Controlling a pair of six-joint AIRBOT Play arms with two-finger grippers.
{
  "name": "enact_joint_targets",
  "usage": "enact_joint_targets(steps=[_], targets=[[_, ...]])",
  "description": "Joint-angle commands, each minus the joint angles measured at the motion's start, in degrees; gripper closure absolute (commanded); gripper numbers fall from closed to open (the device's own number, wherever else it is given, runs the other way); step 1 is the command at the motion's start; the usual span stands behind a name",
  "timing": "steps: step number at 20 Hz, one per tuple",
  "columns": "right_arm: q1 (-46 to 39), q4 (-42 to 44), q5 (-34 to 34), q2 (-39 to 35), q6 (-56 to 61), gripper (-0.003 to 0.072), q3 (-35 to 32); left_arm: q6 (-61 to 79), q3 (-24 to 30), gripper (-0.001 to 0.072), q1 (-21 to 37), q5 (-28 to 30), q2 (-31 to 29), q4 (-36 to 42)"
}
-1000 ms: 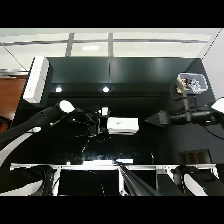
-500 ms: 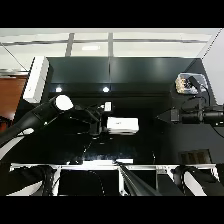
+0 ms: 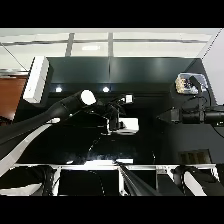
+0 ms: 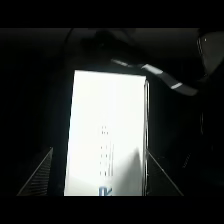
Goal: Fold the box and place the chain.
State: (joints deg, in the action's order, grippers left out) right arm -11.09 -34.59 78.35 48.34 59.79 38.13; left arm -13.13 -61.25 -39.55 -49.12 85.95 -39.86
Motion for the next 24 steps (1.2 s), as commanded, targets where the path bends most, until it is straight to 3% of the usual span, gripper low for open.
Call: enact_joint_targets(steps=[1, 13, 20, 24], targets=[[-0.04, -0.02, -0.11, -0.04, -0.04, 0.0668, 0.04, -0.68, -1.88, -0.0001, -0.83, -1.46, 1.86, 0.39], [-0.04, -0.04, -0.13, -0.04, -0.28, 0.0668, 0.04, -2.29, -1.95, 0.0000, -2.84, -2.38, 3.34, -0.96], [-0.04, -0.04, -0.09, -0.04, -0.26, 0.0668, 0.04, -2.34, -7.26, 0.0000, -2.78, -2.62, 3.32, -2.36], [-0.07, -0.04, -0.11, -0.04, -0.28, 0.0668, 0.04, -5.42, -7.72, 0.0000, -2.80, -2.75, 3.54, -3.37]])
